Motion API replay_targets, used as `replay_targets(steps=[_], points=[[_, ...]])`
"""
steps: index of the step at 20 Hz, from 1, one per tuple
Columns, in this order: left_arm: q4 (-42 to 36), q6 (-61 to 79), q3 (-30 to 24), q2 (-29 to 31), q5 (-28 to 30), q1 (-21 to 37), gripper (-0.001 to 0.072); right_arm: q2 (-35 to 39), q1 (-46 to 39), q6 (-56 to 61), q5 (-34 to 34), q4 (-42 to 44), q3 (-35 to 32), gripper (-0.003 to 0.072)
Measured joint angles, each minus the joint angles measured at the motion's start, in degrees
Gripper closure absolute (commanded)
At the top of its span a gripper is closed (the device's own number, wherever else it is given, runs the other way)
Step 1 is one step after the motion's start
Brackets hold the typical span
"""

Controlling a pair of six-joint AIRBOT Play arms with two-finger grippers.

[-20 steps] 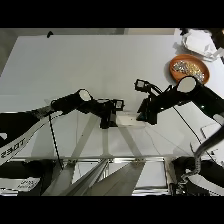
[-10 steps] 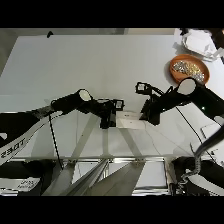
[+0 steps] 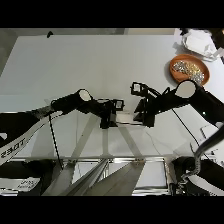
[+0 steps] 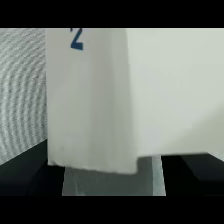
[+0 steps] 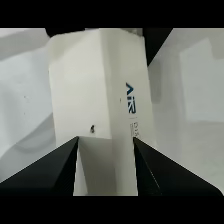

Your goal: Fold the box and place the chain.

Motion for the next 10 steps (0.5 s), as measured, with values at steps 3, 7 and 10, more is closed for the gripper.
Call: replay_targets(steps=[3,7,10], points=[[0.00,0.00,0.00,0.00,0.00,0.00,0.0371,0.07,0.74,0.57,-1.57,-0.04,0.00,0.0297],[0.00,0.00,0.00,0.00,0.00,0.00,0.0371,0.07,1.09,1.38,-2.49,-0.11,0.00,0.0297],[0.00,0.00,0.00,0.00,0.00,0.00,0.0371,0.07,1.16,1.57,-3.08,-0.83,0.00,0.0297]])
